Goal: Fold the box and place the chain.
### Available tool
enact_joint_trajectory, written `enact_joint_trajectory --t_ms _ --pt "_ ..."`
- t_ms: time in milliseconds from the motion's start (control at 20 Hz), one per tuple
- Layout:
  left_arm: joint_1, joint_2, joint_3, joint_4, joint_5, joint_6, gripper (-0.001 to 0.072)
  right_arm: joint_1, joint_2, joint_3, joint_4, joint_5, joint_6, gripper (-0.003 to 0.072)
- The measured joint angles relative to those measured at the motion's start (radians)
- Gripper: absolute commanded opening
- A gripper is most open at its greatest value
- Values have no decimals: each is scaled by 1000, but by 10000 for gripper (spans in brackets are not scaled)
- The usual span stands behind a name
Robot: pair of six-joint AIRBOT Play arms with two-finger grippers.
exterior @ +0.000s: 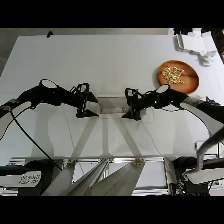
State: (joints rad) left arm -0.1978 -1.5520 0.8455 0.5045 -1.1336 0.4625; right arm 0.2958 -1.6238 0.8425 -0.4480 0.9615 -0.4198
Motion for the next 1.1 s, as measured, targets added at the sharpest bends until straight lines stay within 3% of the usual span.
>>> enact_joint_trajectory --t_ms 400,450,550,600,1100 --pt "-59 -57 0 -42 73 42 708 0 0 0 0 -2 0 543" --pt "-68 -61 0 -50 89 41 678 0 0 0 0 -3 0 543" --pt "-83 -66 1 -55 108 34 203 -1 0 0 0 -5 0 543" --pt "-87 -68 2 -56 115 32 145 -1 0 0 -1 -5 0 543" --pt "-102 -71 3 -44 135 24 149 -1 0 0 -1 -2 0 543"
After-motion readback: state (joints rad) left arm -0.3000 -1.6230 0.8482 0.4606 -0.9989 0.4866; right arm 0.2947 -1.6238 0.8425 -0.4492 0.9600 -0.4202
